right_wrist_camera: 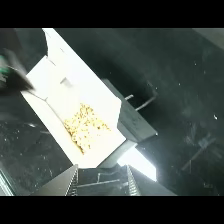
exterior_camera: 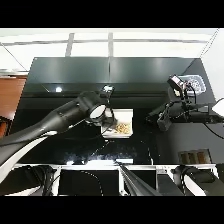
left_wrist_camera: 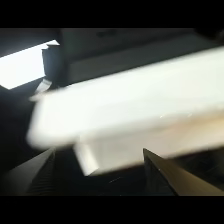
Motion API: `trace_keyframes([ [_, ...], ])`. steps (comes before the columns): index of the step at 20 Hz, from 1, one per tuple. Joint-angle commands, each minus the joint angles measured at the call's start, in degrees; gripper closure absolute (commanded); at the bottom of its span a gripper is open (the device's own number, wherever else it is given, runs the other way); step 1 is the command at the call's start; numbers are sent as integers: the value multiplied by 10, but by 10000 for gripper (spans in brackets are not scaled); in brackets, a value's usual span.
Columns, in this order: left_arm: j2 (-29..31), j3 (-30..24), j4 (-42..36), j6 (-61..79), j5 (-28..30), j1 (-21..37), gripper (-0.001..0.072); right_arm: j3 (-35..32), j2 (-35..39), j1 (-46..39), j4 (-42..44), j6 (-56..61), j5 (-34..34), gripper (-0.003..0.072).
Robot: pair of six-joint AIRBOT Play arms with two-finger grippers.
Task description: Fold the box and place the chain.
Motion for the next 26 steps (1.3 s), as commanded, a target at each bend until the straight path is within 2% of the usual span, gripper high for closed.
trace_keyframes([
  [1,98,-67,80,106,-55,23,88,0,0,-1,-17,0,7,318],
  [3,193,-168,58,130,-5,77,88,0,0,-1,-17,0,4,319],
  [5,293,-278,-19,146,99,164,88,0,0,-1,-15,0,-4,318],
  [7,374,-381,-207,256,227,264,90,0,0,-1,-15,0,-10,318],
  [8,401,-425,-336,368,265,298,91,0,0,-1,-15,0,-10,318],
  [9,415,-455,-442,514,266,316,90,0,0,-1,-15,2,-9,318],
  [10,418,-475,-511,653,252,320,86,0,0,-1,-15,3,-9,319],
  [11,417,-487,-545,768,240,317,63,0,0,-1,-15,7,-9,318],
  [12,412,-491,-553,855,242,309,-7,0,0,-1,-15,13,-9,318],
  [15,396,-491,-551,1033,255,280,-3,0,0,-1,-15,23,-9,318],
  [19,360,-477,-489,1106,287,277,-2,0,0,-1,-15,35,-9,318],
  [23,242,-399,-504,1178,247,283,-2,0,0,-1,-15,43,-10,318],
  [26,151,-356,-506,1198,242,283,-2,0,0,0,-15,43,-9,319],
])
